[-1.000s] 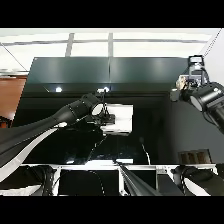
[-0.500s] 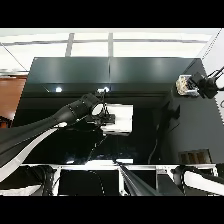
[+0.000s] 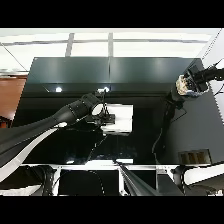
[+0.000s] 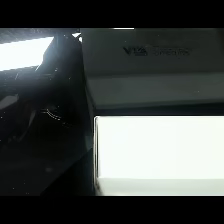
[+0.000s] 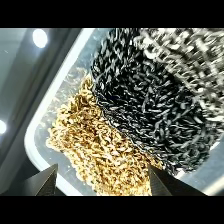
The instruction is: Fold the box and place the chain.
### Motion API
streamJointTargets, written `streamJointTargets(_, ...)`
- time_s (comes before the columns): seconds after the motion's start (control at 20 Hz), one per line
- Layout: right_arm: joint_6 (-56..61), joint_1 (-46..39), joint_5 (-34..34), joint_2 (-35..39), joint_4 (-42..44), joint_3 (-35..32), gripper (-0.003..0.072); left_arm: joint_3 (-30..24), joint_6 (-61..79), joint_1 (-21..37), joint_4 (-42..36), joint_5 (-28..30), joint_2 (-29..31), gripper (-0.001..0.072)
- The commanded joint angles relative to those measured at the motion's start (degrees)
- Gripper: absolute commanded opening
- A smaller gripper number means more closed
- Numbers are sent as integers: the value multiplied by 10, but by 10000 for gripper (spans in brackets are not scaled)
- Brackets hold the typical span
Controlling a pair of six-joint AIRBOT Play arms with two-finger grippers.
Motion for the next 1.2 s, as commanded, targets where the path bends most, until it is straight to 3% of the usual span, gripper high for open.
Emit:
streamJointTargets(0.0, 0, -1, 20, -36, 18, 15, 598, 0, 0, 0, 0, 0, 0, 24)
streamJointTargets(0.05, -1, -1, 19, -43, 26, 15, 586, 0, 0, 0, 0, 0, 0, 25)
streamJointTargets(0.2, -5, 1, 5, -51, 28, 15, 400, 0, 0, 0, 0, 0, 0, 25)
streamJointTargets(0.3, -31, 1, 10, -50, 30, 21, 122, 0, 0, 0, 0, 0, 0, 25)
streamJointTargets(0.35, -45, 1, 17, -49, 30, 27, 56, 0, 0, 0, 0, 0, 0, 25)
streamJointTargets(0.45, -78, 1, 42, -44, 29, 46, 15, 0, 0, 0, 0, 0, 0, 25)
streamJointTargets(0.6, -132, 1, 69, -15, 29, 74, 15, 0, 0, 0, 0, 0, 0, 25)
streamJointTargets(1.15, -244, 0, 101, 174, 28, 101, 14, 0, 0, 0, 0, 0, 0, 25)
